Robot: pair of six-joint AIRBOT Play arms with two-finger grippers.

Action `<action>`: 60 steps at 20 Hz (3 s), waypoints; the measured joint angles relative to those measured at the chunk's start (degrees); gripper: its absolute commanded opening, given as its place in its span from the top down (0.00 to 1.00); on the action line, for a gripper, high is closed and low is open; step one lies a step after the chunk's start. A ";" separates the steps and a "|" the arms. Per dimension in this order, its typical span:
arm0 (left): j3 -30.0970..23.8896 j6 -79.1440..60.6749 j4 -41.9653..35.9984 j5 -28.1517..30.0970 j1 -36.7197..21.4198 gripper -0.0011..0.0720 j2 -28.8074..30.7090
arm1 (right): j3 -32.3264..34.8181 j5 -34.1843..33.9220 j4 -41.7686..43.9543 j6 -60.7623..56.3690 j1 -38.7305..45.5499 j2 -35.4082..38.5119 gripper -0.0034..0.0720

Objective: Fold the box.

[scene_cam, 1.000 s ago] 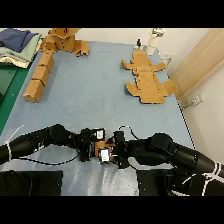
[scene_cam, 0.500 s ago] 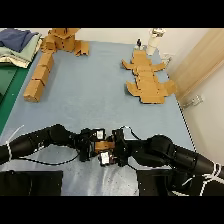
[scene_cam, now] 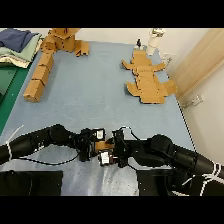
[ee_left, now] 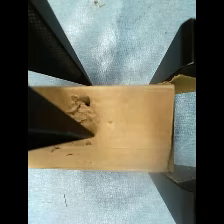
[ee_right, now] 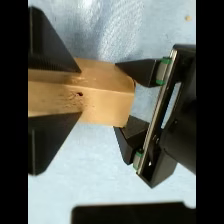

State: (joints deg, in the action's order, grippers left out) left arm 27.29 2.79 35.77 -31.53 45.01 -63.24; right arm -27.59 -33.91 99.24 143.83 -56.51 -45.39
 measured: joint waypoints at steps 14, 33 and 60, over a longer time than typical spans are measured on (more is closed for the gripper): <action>0.00 0.02 0.00 0.00 0.00 0.36 0.00 | -0.48 0.02 -0.28 -0.85 0.00 3.15 0.66; 0.00 0.00 -0.02 0.00 0.00 0.36 0.00 | -0.79 -1.64 1.31 -1.88 -1.55 0.24 0.63; 0.00 0.02 -0.02 0.00 0.00 0.36 0.00 | 12.63 23.17 33.03 -84.54 -0.39 2.64 0.95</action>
State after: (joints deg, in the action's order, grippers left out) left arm 27.29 2.81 35.75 -31.53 45.01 -63.24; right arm -14.96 -10.74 132.27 59.29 -56.90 -42.74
